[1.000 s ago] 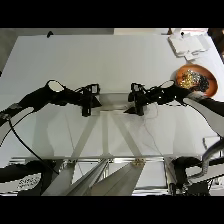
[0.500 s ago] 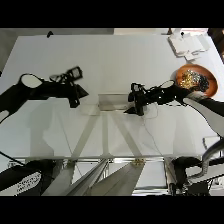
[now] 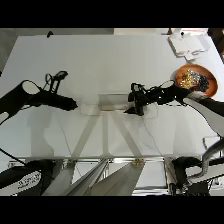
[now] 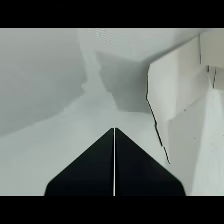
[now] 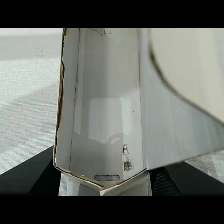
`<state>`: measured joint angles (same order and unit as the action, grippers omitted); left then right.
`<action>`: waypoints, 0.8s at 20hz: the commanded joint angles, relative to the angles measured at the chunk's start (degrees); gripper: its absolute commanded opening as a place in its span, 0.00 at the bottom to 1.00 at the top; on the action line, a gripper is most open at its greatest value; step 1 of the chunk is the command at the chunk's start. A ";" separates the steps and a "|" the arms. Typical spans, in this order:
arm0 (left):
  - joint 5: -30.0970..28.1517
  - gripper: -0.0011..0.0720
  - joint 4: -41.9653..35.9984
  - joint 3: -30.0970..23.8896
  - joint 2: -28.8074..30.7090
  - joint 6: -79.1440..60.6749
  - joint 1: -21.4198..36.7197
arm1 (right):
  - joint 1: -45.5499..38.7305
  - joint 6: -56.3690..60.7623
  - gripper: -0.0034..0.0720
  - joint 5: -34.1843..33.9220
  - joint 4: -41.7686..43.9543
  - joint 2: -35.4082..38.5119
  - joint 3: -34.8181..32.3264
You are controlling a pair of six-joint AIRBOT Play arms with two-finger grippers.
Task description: Fold the box and place the chain.
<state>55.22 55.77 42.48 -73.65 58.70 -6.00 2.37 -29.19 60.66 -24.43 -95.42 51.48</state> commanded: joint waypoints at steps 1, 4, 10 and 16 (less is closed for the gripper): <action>0.70 0.02 -1.57 -1.42 -3.15 3.43 -3.56 | 0.00 0.02 0.67 0.00 0.02 -0.02 0.07; -1.73 0.02 -8.94 -1.42 -4.81 2.78 -6.58 | 0.00 0.02 0.67 0.02 0.02 -0.02 0.07; -2.67 0.02 -17.00 -1.40 -5.66 0.26 -9.09 | 0.00 0.02 0.67 0.00 0.02 -0.02 0.07; -5.66 0.08 -17.62 -1.40 -2.89 1.38 -8.79 | 0.00 0.04 0.67 0.00 0.02 -0.02 0.07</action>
